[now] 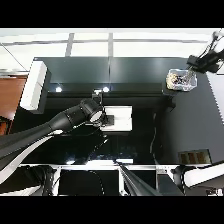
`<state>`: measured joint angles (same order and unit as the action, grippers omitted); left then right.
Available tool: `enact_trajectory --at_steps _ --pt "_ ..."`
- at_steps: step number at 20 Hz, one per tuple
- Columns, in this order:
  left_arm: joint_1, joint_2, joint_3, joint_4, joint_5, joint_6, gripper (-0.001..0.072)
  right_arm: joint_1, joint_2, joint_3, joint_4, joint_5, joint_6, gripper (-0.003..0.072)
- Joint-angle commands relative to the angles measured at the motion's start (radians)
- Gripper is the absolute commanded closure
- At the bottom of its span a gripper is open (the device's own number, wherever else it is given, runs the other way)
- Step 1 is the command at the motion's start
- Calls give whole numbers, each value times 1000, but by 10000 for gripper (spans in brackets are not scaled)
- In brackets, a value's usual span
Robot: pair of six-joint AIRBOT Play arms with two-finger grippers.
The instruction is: Fold the box and place the chain.
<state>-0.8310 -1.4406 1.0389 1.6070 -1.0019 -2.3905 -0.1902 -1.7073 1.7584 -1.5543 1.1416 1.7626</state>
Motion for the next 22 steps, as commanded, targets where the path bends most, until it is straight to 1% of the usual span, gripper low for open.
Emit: enact_trajectory --at_steps 1,3,4,8,11,12,14,15,16,18,20,22 --pt "0 0 0 1 0 0 682 1 187 2 18 10 -95 673" --pt "0 0 0 0 7 0 682 -6 280 7 10 -55 -114 673" --pt "0 0 0 -1 7 0 682 -15 309 34 31 -56 -87 673" --pt "0 0 0 -3 6 0 682 -21 379 145 115 40 -88 673" --pt "0 0 0 -3 4 0 682 -20 453 154 221 61 -97 673" --pt "0 0 0 -3 4 0 682 -16 478 154 253 93 -112 673" --pt "0 0 0 -4 4 0 682 13 527 153 261 204 -176 673" --pt "0 0 0 -4 4 0 682 39 553 137 261 227 -210 674" --pt "0 0 0 -3 5 0 682 63 583 109 262 225 -211 675" --pt "0 0 0 -3 6 0 682 113 647 31 280 261 -217 675" --pt "0 0 0 -3 2 0 682 174 725 -84 299 304 -267 674" --pt "0 0 0 -3 3 0 682 239 817 -258 329 292 -289 674"
